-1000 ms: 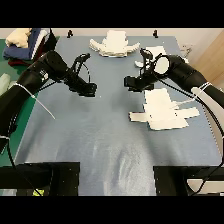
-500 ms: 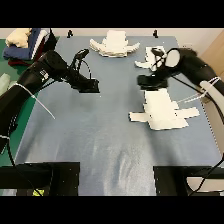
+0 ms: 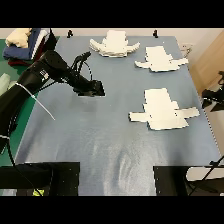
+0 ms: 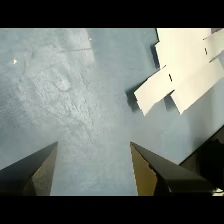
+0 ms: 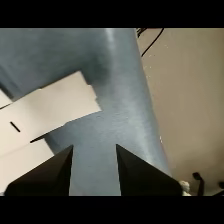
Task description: Fold the box.
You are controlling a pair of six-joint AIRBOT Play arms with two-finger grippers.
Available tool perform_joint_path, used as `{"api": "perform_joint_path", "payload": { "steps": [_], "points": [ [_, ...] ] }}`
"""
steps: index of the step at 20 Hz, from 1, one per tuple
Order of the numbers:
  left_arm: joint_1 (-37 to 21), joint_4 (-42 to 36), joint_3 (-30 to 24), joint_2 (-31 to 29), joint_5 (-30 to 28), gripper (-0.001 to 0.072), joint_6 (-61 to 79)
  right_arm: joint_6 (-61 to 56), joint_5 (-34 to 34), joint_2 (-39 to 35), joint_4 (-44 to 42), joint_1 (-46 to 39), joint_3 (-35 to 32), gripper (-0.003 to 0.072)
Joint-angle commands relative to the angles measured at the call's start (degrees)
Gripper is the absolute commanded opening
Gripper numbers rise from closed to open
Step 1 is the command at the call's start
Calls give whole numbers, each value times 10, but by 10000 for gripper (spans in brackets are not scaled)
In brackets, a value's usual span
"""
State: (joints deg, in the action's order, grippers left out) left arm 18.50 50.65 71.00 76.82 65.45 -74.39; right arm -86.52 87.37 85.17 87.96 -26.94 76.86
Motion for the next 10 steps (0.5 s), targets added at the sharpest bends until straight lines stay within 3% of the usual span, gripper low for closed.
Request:
{"api": "perform_joint_path", "payload": {
  "steps": [1,8,10],
  "points": [
    [0,-8,0,0,53,686,-27,129,0,45,-178,-135,-4,429],
    [0,-77,0,-1,1,685,-37,226,30,149,-306,-174,7,427],
    [0,-92,0,-1,0,686,-37,250,61,163,-363,-172,14,376]
  ]
}}
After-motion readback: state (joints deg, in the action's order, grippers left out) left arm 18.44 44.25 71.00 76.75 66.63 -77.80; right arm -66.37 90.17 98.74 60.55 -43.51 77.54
